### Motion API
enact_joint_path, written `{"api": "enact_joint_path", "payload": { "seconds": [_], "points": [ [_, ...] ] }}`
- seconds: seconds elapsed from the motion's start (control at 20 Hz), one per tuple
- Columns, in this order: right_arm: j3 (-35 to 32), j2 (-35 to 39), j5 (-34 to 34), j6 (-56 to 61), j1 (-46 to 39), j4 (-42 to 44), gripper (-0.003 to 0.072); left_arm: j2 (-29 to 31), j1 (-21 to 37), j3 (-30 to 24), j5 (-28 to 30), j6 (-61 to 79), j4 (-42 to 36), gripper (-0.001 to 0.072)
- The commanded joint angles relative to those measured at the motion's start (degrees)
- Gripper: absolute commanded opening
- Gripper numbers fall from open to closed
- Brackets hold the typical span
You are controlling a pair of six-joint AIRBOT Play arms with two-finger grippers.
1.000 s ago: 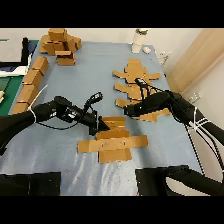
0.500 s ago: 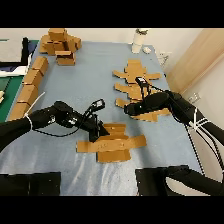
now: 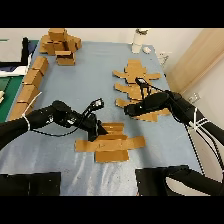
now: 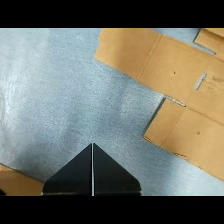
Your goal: Fold the box.
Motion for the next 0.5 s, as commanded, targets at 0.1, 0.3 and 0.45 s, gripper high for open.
{"api": "enact_joint_path", "payload": {
  "seconds": [0.1,0.3,0.45],
  "points": [
    [0.0,0.0,-0.3,0.0,0.0,0.0,0.0004,0.4,0.7,-0.9,-0.7,0.2,-0.9,0.0012],
    [0.0,0.0,-0.3,0.0,0.0,0.0,0.0004,0.4,0.7,-2.6,0.2,1.6,-3.3,0.0012],
    [0.0,0.0,-0.4,0.0,0.0,0.0,0.0004,0.4,0.7,-2.7,0.1,1.7,-3.1,0.0012]
  ]
}}
